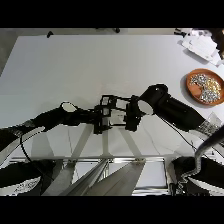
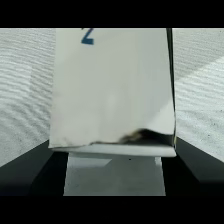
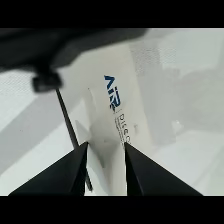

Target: Fold the box and place the chain.

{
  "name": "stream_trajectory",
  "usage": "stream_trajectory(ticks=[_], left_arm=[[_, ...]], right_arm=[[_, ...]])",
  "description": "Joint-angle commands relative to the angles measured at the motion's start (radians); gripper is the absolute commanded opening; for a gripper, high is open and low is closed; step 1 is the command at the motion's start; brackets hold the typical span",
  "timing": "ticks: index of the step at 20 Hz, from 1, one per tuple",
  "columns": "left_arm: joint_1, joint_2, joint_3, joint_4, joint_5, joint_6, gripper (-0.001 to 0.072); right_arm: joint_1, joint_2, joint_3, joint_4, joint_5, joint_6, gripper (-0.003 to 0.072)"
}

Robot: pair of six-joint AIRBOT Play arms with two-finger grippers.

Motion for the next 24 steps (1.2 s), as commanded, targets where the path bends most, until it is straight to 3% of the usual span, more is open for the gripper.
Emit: stream_trajectory(ticks=[1, 12, 24], left_arm=[[0.0, 0.001, 0.0, 0.001, 0.0, 0.001, 0.0319], [0.0, 0.001, 0.0, 0.0, -0.001, 0.001, 0.0319], [0.0, 0.001, 0.0, 0.001, -0.001, 0.001, 0.0319]], right_arm=[[0.013, 0.005, -0.063, 0.006, -0.016, 0.007, 0.0225], [0.016, 0.05, -0.101, 0.003, -0.13, 0.063, 0.0219], [0.016, 0.074, -0.114, -0.012, -0.162, 0.112, 0.0218]])
